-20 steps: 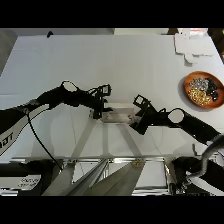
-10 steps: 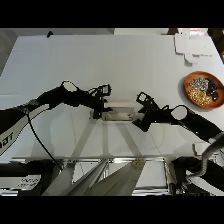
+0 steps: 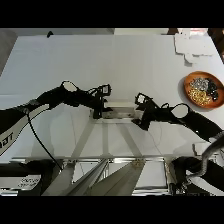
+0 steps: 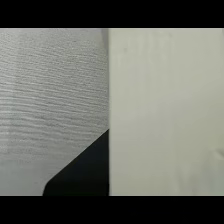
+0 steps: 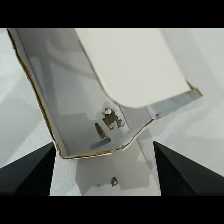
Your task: Fold the box and place the chain.
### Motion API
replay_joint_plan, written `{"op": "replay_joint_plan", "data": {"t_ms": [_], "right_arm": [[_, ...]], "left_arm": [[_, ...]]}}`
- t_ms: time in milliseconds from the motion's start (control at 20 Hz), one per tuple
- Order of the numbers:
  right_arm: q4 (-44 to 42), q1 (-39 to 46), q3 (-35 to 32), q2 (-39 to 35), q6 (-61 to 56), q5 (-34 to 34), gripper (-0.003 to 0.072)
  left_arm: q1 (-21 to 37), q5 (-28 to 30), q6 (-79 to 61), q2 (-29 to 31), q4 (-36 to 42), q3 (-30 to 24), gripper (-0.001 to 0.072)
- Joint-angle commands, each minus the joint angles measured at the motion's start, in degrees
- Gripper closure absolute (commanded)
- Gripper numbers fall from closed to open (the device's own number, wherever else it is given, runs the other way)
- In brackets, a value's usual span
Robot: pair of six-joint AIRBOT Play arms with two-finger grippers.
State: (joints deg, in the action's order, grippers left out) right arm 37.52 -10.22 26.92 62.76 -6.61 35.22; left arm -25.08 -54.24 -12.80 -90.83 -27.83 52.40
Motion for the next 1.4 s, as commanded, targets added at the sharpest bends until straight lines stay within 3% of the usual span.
{"op": "replay_joint_plan", "data": {"t_ms": [0,150,600,1050,1350], "right_arm": [[-4.6,2.3,0.1,0.3,8.3,2.1,0.0021],[-8.0,5.0,0.1,1.7,14.2,7.2,0.0021],[-11.0,5.0,5.2,13.0,18.7,12.3,0.0021],[-10.1,5.0,5.8,13.2,19.2,12.4,0.0021],[-11.1,10.9,6.3,13.5,22.9,16.5,0.0021]], "left_arm": [[0.0,0.0,0.0,0.0,0.0,0.0,0.0701],[0.0,0.0,0.0,0.0,0.0,0.0,0.0701],[0.0,0.0,0.0,0.0,0.0,0.0,0.0701],[0.0,0.0,0.0,0.0,0.0,0.0,0.0701],[0.0,0.0,0.0,0.0,0.0,0.0,0.0701]]}}
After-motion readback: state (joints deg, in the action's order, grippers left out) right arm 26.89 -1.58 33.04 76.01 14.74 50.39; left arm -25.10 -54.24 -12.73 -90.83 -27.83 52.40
